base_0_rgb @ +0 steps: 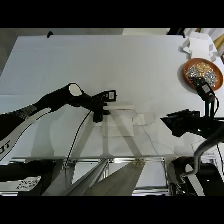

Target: Fold the box and place the chain.

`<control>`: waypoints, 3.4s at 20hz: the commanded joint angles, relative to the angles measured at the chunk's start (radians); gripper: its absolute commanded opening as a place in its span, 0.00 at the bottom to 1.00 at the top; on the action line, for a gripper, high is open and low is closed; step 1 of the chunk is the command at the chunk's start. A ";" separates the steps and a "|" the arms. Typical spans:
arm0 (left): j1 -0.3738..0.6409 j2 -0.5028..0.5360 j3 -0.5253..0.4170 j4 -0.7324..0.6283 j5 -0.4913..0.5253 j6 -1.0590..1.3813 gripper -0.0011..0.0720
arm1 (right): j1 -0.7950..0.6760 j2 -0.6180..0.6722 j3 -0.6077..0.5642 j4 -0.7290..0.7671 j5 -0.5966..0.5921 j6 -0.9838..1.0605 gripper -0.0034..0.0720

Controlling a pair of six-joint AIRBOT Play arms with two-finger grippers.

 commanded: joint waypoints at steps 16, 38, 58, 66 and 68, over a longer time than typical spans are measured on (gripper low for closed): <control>0.000 0.000 -0.001 0.000 0.002 0.000 0.03 | 0.582 -0.401 -0.112 -0.204 -0.362 -0.470 0.96; 0.000 0.000 -0.001 0.000 -0.013 0.000 0.03 | 0.783 -0.509 -0.174 -0.303 -0.748 -0.600 0.97; 0.000 0.000 -0.001 0.000 -0.013 0.000 0.03 | 0.684 -0.509 -0.061 -0.235 -0.666 -0.599 0.97; 0.000 0.000 -0.001 0.000 -0.013 0.000 0.03 | 0.623 -0.525 -0.061 -0.107 -0.673 -0.706 0.97; 0.000 0.000 -0.001 0.000 -0.012 0.000 0.03 | 0.613 -0.541 -0.061 -0.087 -0.684 -0.736 0.97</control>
